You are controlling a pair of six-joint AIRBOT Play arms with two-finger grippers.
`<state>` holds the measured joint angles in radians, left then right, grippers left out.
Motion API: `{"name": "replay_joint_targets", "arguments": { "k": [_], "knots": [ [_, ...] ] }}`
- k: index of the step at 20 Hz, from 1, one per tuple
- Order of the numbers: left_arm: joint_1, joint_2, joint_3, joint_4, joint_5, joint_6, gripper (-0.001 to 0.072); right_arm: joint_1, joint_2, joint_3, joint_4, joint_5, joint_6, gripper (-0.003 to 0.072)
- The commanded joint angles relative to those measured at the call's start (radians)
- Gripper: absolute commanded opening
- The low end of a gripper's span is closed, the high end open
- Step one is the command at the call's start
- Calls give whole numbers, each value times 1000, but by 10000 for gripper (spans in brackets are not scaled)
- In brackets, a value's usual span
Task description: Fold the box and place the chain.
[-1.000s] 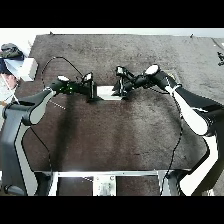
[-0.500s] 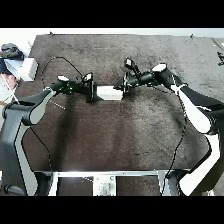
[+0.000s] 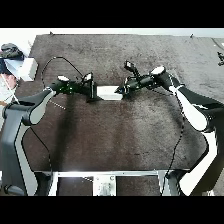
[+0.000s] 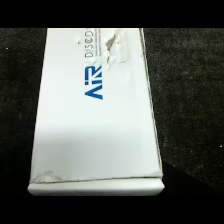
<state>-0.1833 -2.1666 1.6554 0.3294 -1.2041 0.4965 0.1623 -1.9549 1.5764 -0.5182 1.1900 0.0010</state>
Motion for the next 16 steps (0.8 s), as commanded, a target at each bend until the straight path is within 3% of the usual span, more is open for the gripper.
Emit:
{"name": "replay_joint_targets", "arguments": {
  "k": [1,5,8,14,16],
  "knots": [
    [0,0,0,0,0,-1,353,0,-26,-1,-89,6,57,14],
    [0,0,0,0,0,-1,352,-1,-23,1,-101,-46,67,14],
    [0,0,0,0,0,-1,352,-8,22,1,23,-39,50,14],
    [0,0,0,0,0,-1,353,-35,235,-11,191,-42,97,12],
    [0,0,0,0,0,-1,353,-51,329,-82,192,-102,141,12]
  ]
}}
